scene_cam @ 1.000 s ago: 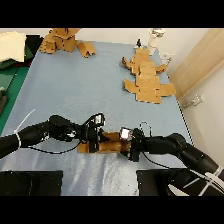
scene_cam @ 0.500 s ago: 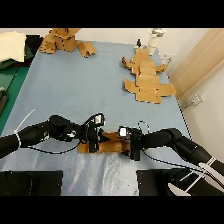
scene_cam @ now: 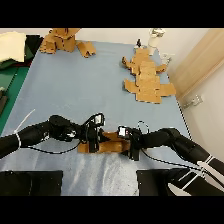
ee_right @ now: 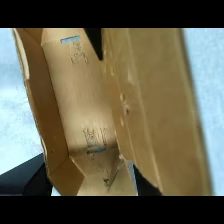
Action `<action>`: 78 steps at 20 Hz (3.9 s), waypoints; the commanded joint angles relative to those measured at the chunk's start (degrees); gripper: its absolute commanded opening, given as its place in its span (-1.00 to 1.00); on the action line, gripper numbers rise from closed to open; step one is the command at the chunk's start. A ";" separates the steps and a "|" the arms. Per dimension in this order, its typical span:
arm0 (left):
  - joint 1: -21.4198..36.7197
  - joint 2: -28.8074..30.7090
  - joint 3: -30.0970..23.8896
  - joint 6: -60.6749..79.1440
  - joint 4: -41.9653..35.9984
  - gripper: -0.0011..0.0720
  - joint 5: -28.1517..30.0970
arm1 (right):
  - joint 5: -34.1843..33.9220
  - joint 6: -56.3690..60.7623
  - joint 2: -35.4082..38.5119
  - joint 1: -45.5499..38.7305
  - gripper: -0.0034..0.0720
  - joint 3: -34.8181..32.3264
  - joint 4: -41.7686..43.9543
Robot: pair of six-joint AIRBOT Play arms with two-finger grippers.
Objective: Fold the box.
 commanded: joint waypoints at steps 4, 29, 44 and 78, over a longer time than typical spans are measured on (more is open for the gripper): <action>0.02 0.00 0.07 0.00 0.02 -0.93 0.00 | 0.55 -6.91 -0.87 0.20 0.95 0.04 2.03; 0.04 0.00 0.07 0.00 0.02 -0.93 0.00 | 0.96 -10.47 -3.02 0.20 0.32 0.04 2.25; 0.04 0.00 0.17 0.17 -0.42 -0.94 0.02 | 0.50 -10.47 -3.02 0.20 0.47 0.04 2.23; 0.09 0.13 0.17 -0.07 -0.42 -0.93 -0.13 | -0.17 -10.47 -3.02 0.20 0.26 0.04 2.03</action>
